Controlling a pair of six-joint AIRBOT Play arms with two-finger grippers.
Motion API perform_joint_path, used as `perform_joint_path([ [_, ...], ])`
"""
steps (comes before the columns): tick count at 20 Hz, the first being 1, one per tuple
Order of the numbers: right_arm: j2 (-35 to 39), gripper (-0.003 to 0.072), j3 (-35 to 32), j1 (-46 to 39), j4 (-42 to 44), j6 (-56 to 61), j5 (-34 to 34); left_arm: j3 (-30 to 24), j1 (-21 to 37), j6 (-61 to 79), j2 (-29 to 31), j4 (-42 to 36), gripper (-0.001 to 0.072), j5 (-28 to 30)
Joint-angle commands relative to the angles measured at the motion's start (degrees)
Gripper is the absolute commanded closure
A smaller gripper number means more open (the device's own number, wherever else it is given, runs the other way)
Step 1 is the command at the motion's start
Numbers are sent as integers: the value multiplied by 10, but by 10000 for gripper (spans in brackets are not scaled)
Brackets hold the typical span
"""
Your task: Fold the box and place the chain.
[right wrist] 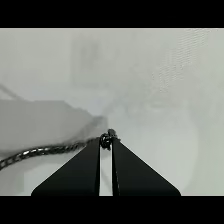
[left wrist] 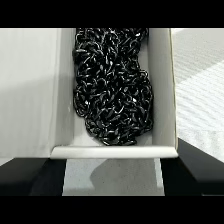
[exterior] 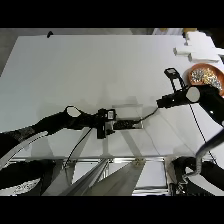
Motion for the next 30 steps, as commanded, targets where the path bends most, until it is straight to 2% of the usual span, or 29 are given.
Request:
perform_joint_path([
  [1, 72, 669, 1, 14, 50, -14, 39, 0, 0, 0, 0, 0, 542, 0],
  [6, 134, 669, 0, 71, 180, -113, 93, 0, 0, 0, 0, 0, 542, 0],
  [14, 152, 668, 1, 182, 237, -124, 100, 0, 0, 0, 0, 0, 542, 0],
  [16, 152, 668, 0, 200, 267, -126, 88, 0, 0, 0, 0, 0, 542, 0],
  [21, 151, 668, 0, 240, 382, -196, 5, 0, 0, 0, 0, 0, 542, 0],
  [25, 150, 668, 0, 244, 359, -196, -21, 0, 0, 0, 0, 0, 542, 0],
  [30, 122, 668, 0, 244, 229, -193, -14, 0, 0, 0, 0, 0, 542, 0],
])
